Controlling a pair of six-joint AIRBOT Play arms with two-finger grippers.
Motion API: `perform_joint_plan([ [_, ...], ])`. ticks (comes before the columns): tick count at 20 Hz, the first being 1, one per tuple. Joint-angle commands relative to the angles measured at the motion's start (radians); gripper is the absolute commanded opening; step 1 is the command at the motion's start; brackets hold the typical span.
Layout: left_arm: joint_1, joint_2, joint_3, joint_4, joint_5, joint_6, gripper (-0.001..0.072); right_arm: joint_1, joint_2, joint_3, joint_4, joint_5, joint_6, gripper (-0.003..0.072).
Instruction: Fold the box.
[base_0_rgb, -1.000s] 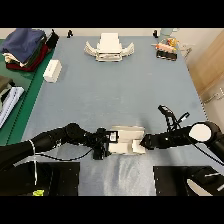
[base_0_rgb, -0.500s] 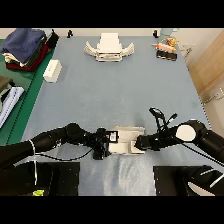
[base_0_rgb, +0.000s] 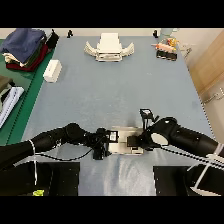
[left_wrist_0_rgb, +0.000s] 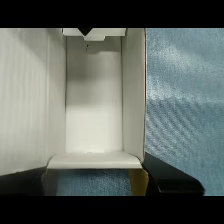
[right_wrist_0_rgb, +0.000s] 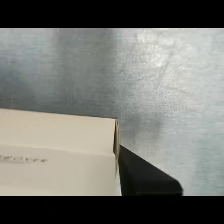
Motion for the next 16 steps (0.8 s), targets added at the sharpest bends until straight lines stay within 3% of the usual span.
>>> perform_joint_plan([
  [1, 0.001, -0.001, 0.000, 0.000, 0.000, 0.002, 0.0420, 0.044, -0.075, 0.065, -0.079, 0.047, 0.138, 0.0362],
  [6, 0.001, -0.001, 0.000, 0.000, 0.000, 0.002, 0.0420, 0.044, -0.089, 0.075, -0.103, 0.079, 0.219, 0.0339],
  [9, 0.001, -0.001, 0.000, 0.000, 0.000, 0.002, 0.0420, 0.044, -0.092, 0.075, -0.137, 0.116, 0.222, 0.0079],
  [10, 0.001, -0.001, 0.000, 0.000, 0.000, 0.002, 0.0420, 0.044, -0.092, 0.075, -0.146, 0.126, 0.223, 0.0069],
  [11, 0.001, -0.001, 0.000, 0.000, 0.000, 0.002, 0.0421, 0.045, -0.092, 0.075, -0.152, 0.127, 0.222, 0.0010],
  [16, 0.001, -0.001, 0.000, 0.000, 0.000, 0.002, 0.0420, 0.045, -0.092, 0.075, -0.158, 0.128, 0.221, 0.0006],
])
